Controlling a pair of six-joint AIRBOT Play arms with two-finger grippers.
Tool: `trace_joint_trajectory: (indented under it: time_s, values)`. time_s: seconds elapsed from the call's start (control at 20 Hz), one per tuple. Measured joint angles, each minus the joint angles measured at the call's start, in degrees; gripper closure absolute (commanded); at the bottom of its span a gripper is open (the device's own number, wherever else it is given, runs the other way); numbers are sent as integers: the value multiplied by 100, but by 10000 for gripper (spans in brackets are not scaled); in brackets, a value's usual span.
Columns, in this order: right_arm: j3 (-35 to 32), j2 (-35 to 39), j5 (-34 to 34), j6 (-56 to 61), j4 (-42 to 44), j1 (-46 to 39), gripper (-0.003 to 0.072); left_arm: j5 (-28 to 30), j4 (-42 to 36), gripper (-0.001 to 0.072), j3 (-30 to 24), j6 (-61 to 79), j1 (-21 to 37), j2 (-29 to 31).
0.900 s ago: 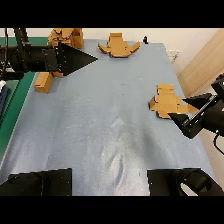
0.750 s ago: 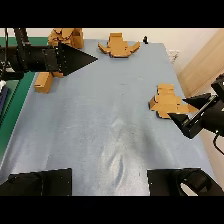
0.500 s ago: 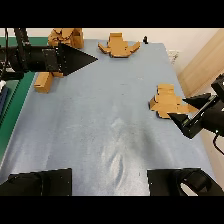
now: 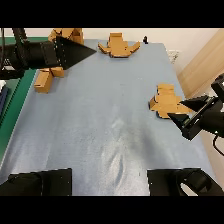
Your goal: Fold the box.
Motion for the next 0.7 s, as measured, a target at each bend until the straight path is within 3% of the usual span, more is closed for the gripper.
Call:
trace_joint_trajectory:
  time_s: [0.35,0.45,0.5,0.7]
  values:
    - [173,-57,-236,2293,26,0,119,186,-330,184,0,0,-22,0]
    - [579,-262,-787,3152,-498,-2,115,66,-319,140,0,0,-22,0]
    - [826,-431,-1200,3388,-855,-24,115,50,-267,39,0,-20,-22,0]
    - [1727,-1486,-2522,3136,-2424,-807,171,229,542,39,0,-492,-22,0]
